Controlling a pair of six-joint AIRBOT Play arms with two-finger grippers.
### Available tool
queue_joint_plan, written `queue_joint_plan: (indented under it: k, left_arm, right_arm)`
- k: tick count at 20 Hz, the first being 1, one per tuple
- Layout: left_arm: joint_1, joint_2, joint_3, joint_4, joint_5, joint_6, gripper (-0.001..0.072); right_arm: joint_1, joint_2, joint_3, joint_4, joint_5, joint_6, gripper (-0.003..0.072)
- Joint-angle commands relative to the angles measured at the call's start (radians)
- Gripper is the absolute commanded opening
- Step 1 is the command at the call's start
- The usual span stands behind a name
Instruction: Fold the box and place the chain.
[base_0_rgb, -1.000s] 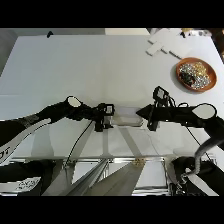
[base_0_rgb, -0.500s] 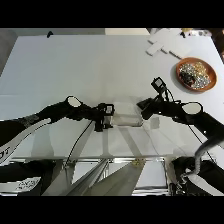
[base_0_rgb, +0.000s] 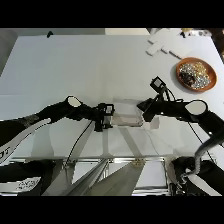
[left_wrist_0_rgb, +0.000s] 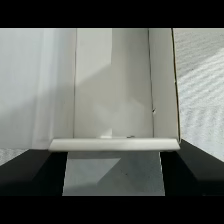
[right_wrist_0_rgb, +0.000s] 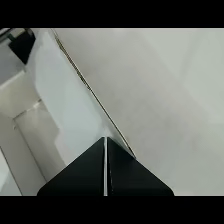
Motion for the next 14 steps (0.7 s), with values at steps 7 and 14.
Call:
queue_joint_plan:
  k: [7,14]
  left_arm:
    - [-0.001,0.001,0.0,0.0,-0.001,0.0,0.0012]
    - [-0.001,0.001,0.0,0.0,-0.001,0.0,0.0012]
  right_arm:
    - [0.001,0.171,0.009,-0.589,0.356,-0.066,0.0156]
    - [0.002,-0.017,0.008,-0.463,0.209,-0.35,0.0271]
